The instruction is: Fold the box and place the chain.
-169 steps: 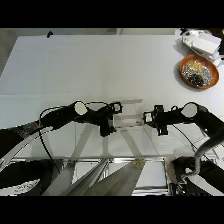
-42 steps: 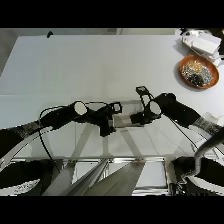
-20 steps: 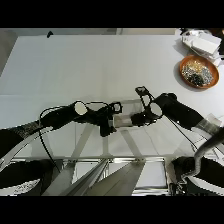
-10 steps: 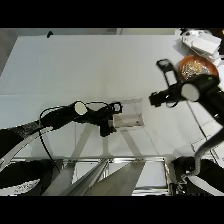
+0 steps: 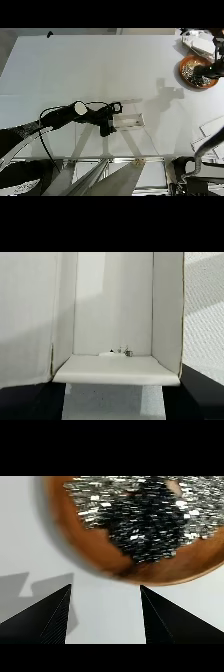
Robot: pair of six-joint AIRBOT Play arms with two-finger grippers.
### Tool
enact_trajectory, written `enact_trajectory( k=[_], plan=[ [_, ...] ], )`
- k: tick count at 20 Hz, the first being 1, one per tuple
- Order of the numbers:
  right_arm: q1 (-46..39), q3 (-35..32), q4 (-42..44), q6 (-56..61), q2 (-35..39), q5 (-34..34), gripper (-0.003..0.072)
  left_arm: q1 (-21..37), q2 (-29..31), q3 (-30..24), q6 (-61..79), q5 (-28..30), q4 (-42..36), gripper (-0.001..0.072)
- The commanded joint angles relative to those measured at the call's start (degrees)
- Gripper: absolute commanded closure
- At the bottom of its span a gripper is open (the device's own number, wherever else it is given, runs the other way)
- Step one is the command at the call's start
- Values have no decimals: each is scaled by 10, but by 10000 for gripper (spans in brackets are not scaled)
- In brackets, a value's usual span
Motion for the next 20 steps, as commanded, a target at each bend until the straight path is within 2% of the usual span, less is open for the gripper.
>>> enact_trajectory(
  k=[1,4,6,11,12,15,16,17,18,20],
  plan=[
    [-56,50,15,-14,-100,-6,237,0,0,0,0,0,0,376],
    [-55,53,23,-10,-128,-47,286,0,0,0,0,0,0,376],
    [-55,53,27,7,-131,-76,288,0,0,0,0,0,0,376],
    [-55,53,26,12,-139,-68,306,0,0,0,0,0,0,376],
    [-55,52,26,11,-143,-60,362,0,0,0,0,0,0,376],
    [-55,53,29,11,-151,-33,406,0,0,0,0,0,0,376],
    [-55,53,29,11,-150,-26,477,0,0,0,0,0,0,376],
    [-55,53,29,11,-149,-21,593,0,0,0,0,0,0,376],
    [-55,53,29,11,-147,-17,659,0,0,0,0,0,0,376],
    [-55,53,28,11,-139,-11,668,0,0,0,0,0,0,376]
  ],
)
